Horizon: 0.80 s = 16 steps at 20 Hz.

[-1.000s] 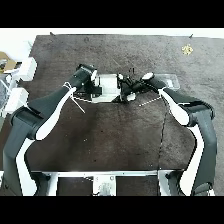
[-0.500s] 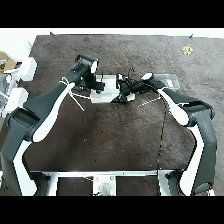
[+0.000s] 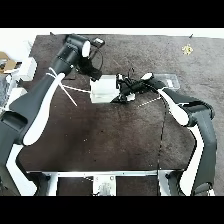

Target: Fold the box and place the chain.

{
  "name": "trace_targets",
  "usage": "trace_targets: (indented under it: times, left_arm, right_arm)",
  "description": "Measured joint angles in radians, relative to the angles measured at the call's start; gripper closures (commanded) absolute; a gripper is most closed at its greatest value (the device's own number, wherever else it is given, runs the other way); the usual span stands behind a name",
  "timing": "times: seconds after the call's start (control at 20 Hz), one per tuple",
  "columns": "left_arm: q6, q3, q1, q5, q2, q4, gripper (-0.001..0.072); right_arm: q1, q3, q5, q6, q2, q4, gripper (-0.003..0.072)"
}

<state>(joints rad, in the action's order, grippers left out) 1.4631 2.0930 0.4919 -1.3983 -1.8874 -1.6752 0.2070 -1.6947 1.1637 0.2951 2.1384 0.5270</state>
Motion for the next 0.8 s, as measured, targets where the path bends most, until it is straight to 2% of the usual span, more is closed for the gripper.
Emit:
trace_targets:
  times: [0.2,0.45,0.65,0.8]
  left_arm:
    - [-0.208,-0.036,-0.095,0.071,0.035,0.148,0.0102]
    - [-0.636,-0.127,-0.262,0.130,0.046,0.544,0.0101]
    - [-0.980,-0.256,-0.358,0.175,0.047,0.740,0.0103]
    - [-1.234,-0.389,-0.407,0.196,0.047,0.892,0.0103]
  right_arm:
    - [0.000,0.000,0.000,0.000,0.000,0.000,0.0308]
    - [0.000,0.000,0.000,0.000,0.000,0.000,0.0308]
    - [0.000,0.000,0.000,0.000,0.000,0.000,0.0308]
    - [0.000,0.000,0.000,0.000,0.000,0.000,0.0308]
